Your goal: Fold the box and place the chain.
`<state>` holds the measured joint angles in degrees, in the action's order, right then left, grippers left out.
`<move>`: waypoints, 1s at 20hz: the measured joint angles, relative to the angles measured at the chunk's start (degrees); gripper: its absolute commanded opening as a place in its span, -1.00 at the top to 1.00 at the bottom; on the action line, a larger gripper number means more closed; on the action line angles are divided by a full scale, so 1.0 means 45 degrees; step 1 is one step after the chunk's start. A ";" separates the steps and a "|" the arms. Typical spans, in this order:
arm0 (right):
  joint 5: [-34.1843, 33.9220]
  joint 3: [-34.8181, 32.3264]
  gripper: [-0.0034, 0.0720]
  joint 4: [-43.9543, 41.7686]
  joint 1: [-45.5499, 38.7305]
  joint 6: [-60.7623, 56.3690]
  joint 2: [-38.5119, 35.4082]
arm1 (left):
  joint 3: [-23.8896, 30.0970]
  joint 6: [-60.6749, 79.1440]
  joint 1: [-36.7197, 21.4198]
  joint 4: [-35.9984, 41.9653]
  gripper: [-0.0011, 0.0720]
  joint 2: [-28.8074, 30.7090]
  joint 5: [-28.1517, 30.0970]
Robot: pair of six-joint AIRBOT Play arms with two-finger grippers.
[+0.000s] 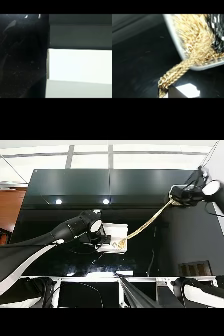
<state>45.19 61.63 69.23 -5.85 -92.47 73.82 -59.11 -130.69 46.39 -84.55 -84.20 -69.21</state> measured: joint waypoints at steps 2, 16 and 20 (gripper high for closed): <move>0.0738 0.0083 0.80 -0.0087 -0.0015 0.0865 -0.1870 | 0.0000 0.0000 0.0000 0.0000 0.88 0.0000 0.0000; 0.6577 0.3410 0.80 -0.4886 -0.0005 0.3900 -0.6455 | 0.0000 0.0000 0.0000 0.0000 0.88 0.0000 -0.0019; 0.7839 0.3041 0.80 -0.6756 0.0588 0.4435 -0.6499 | 0.0000 -0.0005 0.0000 0.0000 0.88 0.0000 -0.0024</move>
